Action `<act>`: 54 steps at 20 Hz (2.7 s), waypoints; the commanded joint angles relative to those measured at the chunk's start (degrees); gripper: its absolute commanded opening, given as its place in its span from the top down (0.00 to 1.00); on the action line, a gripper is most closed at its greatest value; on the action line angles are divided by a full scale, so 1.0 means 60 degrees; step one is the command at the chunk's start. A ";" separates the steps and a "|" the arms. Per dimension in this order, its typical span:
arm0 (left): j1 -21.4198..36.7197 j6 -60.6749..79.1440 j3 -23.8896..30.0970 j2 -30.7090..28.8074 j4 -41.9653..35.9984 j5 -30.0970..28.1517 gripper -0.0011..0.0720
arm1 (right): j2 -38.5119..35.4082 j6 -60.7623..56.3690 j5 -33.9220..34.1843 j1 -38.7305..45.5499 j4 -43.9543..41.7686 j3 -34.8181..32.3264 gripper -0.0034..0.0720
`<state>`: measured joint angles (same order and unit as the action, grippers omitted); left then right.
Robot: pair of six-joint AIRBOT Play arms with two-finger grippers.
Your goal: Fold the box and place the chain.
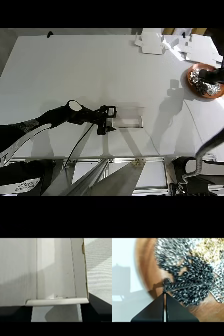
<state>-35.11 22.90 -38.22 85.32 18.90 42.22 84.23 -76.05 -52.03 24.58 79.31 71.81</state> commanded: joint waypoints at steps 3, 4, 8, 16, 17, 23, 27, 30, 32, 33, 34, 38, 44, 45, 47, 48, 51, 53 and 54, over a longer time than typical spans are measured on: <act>0.0000 0.0004 0.0004 -0.0007 0.0000 0.0000 0.84 | -0.2575 0.1242 -0.1257 -0.0044 -0.2623 0.0011 0.94; 0.0000 0.0004 0.0004 -0.0007 0.0000 0.0000 0.84 | -0.3162 0.1308 -0.1665 -0.0175 -0.2885 0.0011 0.94; 0.0000 0.0004 0.0004 -0.0007 0.0000 0.0000 0.84 | -0.5115 0.1337 -0.3027 -0.1308 -0.2911 0.0011 0.94; 0.0000 0.0000 0.0004 -0.0007 0.0000 0.0000 0.84 | -0.7420 0.1224 -0.4845 -0.3963 -0.2932 0.0011 0.94; 0.0000 0.0004 0.0004 -0.0007 0.0000 0.0000 0.84 | -0.7573 0.1209 -0.5056 -0.4371 -0.2987 0.0011 0.94; 0.0000 0.0004 0.0004 -0.0007 0.0000 0.0000 0.84 | -0.8586 0.0714 -0.5504 -0.6298 -0.3330 0.0007 0.94; 0.0000 0.0004 0.0004 -0.0007 0.0000 0.0000 0.84 | -0.8659 0.0769 -0.5155 -0.7122 -0.4135 -0.0138 0.94; 0.0000 0.0004 0.0004 -0.0007 0.0000 0.0000 0.84 | -0.8659 0.1035 -0.4499 -0.7337 -0.4229 -0.1089 0.94; 0.0000 0.0004 0.0004 -0.0007 0.0004 0.0000 0.84 | -0.8641 0.1526 -0.3858 -0.7340 -0.4528 -0.2022 0.94; 0.0000 0.0000 0.0004 -0.0007 0.0000 0.0004 0.84 | -0.8601 0.1825 -0.3402 -0.7340 -0.4656 -0.2521 0.94; 0.0000 0.0004 0.0004 -0.0007 0.0000 0.0000 0.84 | -0.8499 0.2164 -0.3042 -0.7340 -0.4747 -0.2951 0.94; 0.0000 0.0004 0.0004 -0.0007 0.0004 0.0000 0.84 | -0.7573 0.3191 -0.2302 -0.7340 -0.4830 -0.4054 0.94; 0.0000 0.0004 0.0004 -0.0007 0.0000 0.0004 0.84 | -0.5829 0.4255 -0.1603 -0.7705 -0.4940 -0.4280 0.94; 0.0000 0.0004 0.0004 -0.0007 0.0000 0.0000 0.84 | -0.5544 0.4284 -0.1566 -0.7912 -0.4874 -0.4280 0.94; 0.0000 0.0004 0.0004 -0.0007 0.0000 0.0000 0.84 | -0.5045 0.4258 -0.1472 -0.8215 -0.4594 -0.4280 0.94; 0.0000 0.0004 0.0004 -0.0007 0.0000 0.0000 0.84 | -0.4849 0.4255 -0.1457 -0.8317 -0.4470 -0.4284 0.94; 0.0000 0.0004 0.0004 -0.0007 0.0000 0.0000 0.84 | -0.4335 0.4251 -0.1475 -0.8553 -0.4430 -0.4295 0.94; 0.0000 0.0004 0.0004 -0.0007 0.0000 0.0000 0.84 | -0.4171 0.4251 -0.1439 -0.8674 -0.4404 -0.4295 0.94; 0.0000 0.0004 0.0004 -0.0007 0.0000 0.0000 0.84 | -0.4142 0.4251 -0.1417 -0.8688 -0.4368 -0.4295 0.94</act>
<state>-35.11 22.90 -38.22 85.32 18.90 42.22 57.60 -50.78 -60.90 -26.57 52.42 46.06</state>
